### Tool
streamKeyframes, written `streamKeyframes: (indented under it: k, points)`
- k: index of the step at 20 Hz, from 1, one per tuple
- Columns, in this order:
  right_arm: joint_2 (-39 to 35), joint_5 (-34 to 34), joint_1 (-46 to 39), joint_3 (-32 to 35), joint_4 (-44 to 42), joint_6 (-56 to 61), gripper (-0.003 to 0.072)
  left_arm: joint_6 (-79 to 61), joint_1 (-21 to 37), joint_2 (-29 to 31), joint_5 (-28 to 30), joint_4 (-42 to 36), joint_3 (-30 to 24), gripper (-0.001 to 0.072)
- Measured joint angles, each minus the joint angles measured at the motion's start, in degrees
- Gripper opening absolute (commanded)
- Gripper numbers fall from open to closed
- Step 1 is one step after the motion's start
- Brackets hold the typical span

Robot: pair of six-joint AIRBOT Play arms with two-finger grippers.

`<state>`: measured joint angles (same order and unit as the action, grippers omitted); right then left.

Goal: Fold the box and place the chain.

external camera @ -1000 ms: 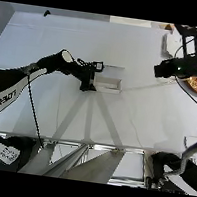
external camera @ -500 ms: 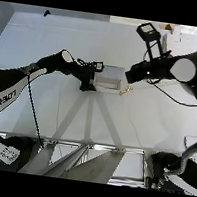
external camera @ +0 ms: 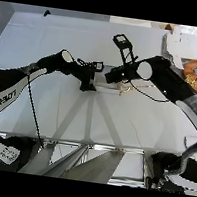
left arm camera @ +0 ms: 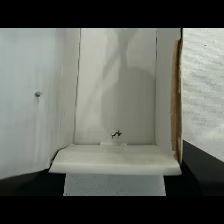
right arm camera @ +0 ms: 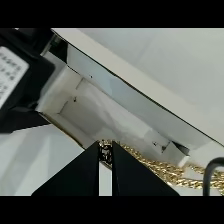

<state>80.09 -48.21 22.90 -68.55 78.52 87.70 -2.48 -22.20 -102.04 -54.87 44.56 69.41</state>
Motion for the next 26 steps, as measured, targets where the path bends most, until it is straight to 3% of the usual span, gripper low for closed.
streamKeyframes:
  k: [5,6,8,13,19,21,26]
  points:
    - [4.3,0.9,0.2,0.0,-0.4,0.8,0.0018,0.0,0.0,0.0,0.0,0.0,0.0,0.0213]
    - [4.9,1.0,0.2,0.0,-0.4,0.8,0.0059,0.0,0.0,0.0,0.0,0.0,0.0,0.0213]
    - [5.5,1.3,0.0,0.0,-0.5,1.0,0.0274,0.0,0.0,0.0,0.0,0.0,0.0,0.0213]
    - [4.9,0.9,-1.6,0.0,-0.9,0.6,0.0280,0.0,0.0,0.0,0.0,0.0,0.0,0.0213]
    - [-1.3,-0.5,-6.1,0.0,-0.8,-0.8,0.0280,0.0,0.0,0.0,0.0,0.0,0.0,0.0213]
    - [-3.9,-0.7,-9.4,0.0,-0.7,-1.0,0.0321,0.0,0.0,0.0,0.0,0.0,0.0,0.0213]
    - [-7.7,-1.4,-22.9,0.0,3.0,-1.2,0.0321,0.0,0.0,0.0,0.0,0.0,0.0,0.0213]
